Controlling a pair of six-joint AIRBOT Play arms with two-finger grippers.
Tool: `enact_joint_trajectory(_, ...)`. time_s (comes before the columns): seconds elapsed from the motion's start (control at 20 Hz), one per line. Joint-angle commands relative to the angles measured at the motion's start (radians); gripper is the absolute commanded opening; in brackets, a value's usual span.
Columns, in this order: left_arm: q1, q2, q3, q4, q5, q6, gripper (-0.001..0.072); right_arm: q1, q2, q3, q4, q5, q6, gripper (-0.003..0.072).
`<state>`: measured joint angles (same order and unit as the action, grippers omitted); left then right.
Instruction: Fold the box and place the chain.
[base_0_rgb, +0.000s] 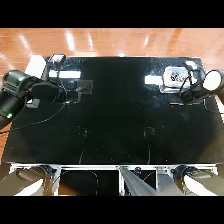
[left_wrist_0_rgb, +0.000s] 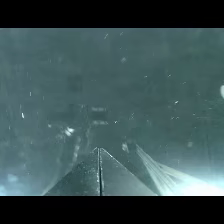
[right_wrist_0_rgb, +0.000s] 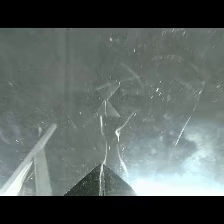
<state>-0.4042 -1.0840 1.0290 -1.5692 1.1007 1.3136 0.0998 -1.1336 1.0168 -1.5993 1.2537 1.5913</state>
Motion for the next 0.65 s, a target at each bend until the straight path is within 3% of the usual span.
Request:
enact_joint_trajectory(0.0, 0.082, 0.002, -0.042, -0.058, 0.000, -0.023, 0.0024, -0.006, 0.001, -0.061, -0.009, -0.050, 0.010, 0.0036)
enact_joint_trajectory(0.6, 0.112, 0.000, -0.046, -0.063, -0.006, -0.023, 0.0024, -0.006, 0.001, -0.061, -0.009, -0.050, 0.010, 0.0036)
